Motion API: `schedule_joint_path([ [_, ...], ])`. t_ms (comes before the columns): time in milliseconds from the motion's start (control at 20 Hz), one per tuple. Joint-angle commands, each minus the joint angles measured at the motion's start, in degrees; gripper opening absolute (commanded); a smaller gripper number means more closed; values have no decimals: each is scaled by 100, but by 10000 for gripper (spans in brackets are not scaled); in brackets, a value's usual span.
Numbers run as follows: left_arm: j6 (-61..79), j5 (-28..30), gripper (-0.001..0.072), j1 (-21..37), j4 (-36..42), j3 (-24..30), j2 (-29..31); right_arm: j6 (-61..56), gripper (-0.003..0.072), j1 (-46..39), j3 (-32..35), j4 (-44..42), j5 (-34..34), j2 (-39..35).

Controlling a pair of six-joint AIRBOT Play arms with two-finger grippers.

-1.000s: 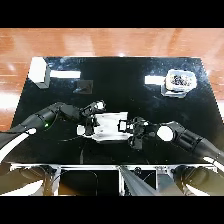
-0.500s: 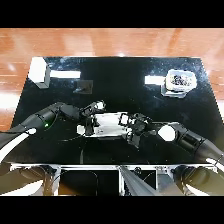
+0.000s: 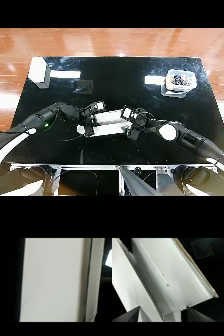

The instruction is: Fold the box and place the chain.

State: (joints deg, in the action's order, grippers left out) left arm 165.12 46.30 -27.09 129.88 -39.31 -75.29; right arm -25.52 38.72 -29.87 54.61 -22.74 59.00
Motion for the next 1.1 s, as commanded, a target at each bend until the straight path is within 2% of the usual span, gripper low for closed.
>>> schedule_joint_path([
  [0, 4, -4, 18, -4, -2, 0, -4, 2, 720, -4, 0, 11, 42, 0],
  [250, 9, -11, 18, -4, -66, -74, -4, -37, 720, -15, -2, 245, -575, -92],
  [750, 4, -149, 19, -4, -240, -247, -17, -175, 720, -343, -2, 304, -509, -195],
  [1050, 7, -184, 19, -4, -240, -247, -17, 907, 720, -337, 0, 107, -258, -190],
])
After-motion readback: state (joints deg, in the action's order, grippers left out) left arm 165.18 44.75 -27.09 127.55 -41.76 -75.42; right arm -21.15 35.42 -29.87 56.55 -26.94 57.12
